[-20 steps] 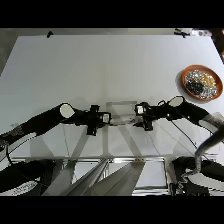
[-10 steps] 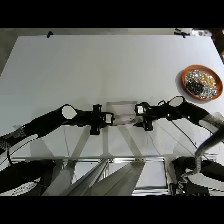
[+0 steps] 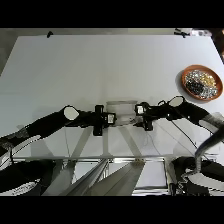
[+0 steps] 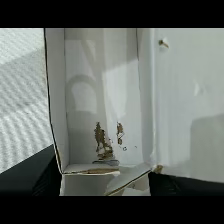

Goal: Fold the box and place the chain.

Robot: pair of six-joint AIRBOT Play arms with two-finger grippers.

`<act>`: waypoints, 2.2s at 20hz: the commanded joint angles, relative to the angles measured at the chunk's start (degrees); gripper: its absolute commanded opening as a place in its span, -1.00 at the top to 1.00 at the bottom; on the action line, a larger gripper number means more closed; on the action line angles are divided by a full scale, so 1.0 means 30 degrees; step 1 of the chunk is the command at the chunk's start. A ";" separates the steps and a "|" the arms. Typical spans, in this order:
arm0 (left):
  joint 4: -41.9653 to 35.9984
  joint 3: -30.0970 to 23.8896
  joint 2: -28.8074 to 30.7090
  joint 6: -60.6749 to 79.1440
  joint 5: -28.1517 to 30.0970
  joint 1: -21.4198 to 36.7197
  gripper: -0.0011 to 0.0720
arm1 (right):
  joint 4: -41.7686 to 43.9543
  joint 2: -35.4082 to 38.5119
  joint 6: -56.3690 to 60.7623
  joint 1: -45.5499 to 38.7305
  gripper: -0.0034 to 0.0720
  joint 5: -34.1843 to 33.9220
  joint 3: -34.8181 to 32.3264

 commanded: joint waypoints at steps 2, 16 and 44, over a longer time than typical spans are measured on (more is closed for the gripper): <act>-0.1129 0.0007 -0.0780 0.0401 0.0590 -0.0568 0.03 | 0.0015 0.0007 0.0022 0.0000 -0.15 0.0000 0.0007; 0.0255 0.0000 0.1902 -0.5085 -0.0248 0.1217 0.62 | 0.0015 0.0007 0.0022 0.0000 -0.15 0.0007 0.0007; 0.2346 -0.2018 0.1341 -2.3613 -0.5486 0.7424 0.96 | 0.0015 0.0007 0.0022 0.0000 -0.15 0.0000 0.0007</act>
